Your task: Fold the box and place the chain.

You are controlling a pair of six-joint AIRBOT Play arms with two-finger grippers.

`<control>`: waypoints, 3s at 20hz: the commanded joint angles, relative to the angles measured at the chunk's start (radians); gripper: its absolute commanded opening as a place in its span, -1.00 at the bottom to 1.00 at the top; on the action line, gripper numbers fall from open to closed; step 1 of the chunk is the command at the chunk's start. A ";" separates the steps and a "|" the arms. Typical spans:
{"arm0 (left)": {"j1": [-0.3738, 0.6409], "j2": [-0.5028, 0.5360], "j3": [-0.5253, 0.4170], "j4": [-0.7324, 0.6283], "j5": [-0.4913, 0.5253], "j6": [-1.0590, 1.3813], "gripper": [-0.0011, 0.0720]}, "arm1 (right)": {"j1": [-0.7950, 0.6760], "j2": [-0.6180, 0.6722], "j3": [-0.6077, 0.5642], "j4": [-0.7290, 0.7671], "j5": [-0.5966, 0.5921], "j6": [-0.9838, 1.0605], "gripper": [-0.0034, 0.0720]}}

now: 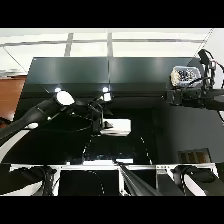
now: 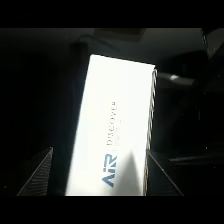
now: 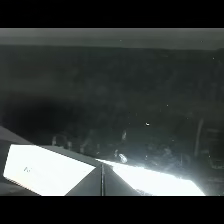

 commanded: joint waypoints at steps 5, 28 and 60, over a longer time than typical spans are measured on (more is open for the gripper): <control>-0.053 -0.040 0.010 0.045 0.010 -0.055 0.89 | 0.000 0.001 0.000 -0.016 -0.024 -0.001 -0.88; -0.071 -0.025 0.074 0.350 0.086 -0.289 -0.44 | 0.000 0.001 0.000 -0.050 -0.086 0.015 -0.87; 0.846 -0.744 1.296 0.788 -0.182 -1.141 0.99 | 0.007 -0.059 -0.016 -0.025 -0.162 0.082 -0.87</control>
